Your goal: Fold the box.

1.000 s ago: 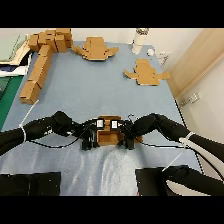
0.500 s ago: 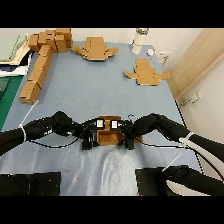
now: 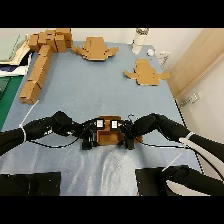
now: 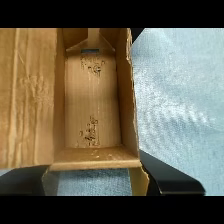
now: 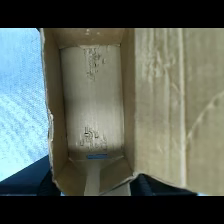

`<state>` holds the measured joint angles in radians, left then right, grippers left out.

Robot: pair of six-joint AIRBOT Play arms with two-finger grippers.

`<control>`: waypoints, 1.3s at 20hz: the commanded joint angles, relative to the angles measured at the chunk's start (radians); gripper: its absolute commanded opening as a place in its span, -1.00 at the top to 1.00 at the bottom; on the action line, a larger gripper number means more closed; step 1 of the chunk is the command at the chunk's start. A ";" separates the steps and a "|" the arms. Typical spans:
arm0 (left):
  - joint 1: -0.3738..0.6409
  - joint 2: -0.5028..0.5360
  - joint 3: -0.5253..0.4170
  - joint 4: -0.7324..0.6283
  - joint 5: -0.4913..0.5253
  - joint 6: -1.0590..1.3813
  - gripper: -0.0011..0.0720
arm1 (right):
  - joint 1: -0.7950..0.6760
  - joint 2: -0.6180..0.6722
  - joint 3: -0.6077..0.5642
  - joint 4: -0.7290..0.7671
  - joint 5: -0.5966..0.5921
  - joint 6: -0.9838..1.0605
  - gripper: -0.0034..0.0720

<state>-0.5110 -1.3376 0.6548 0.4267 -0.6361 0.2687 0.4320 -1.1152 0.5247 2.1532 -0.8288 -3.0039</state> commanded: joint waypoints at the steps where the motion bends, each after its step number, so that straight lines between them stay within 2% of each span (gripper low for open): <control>1: -0.001 0.000 0.000 0.000 0.001 0.000 -0.33 | 0.000 0.001 0.000 0.000 0.000 0.000 -0.44; 8: 0.000 0.000 0.000 0.000 0.001 0.000 -0.33 | 0.000 0.000 0.000 0.021 -0.003 0.000 -0.44; 9: 0.000 0.000 0.000 0.000 0.001 0.000 -0.33 | 0.000 0.003 0.001 0.026 -0.012 0.001 -0.55; 10: -0.001 0.000 0.000 0.000 0.001 0.000 -0.33 | -0.001 0.012 0.002 0.024 -0.016 0.011 -1.00; 12: 0.000 0.000 0.000 0.000 0.001 0.000 -0.33 | -0.002 0.052 0.002 0.014 -0.036 0.068 -1.00; 18: 0.000 0.000 0.000 0.000 0.001 0.000 -0.33 | -0.014 0.197 0.002 -0.232 -0.134 0.335 -1.00; 22: 0.000 0.000 0.000 0.000 0.000 0.000 -0.33 | -0.023 0.294 0.002 -0.233 -0.220 0.467 -0.98; 26: -0.001 0.000 0.000 0.000 0.001 0.000 -0.33 | -0.023 0.344 0.002 -0.103 -0.234 0.916 -0.97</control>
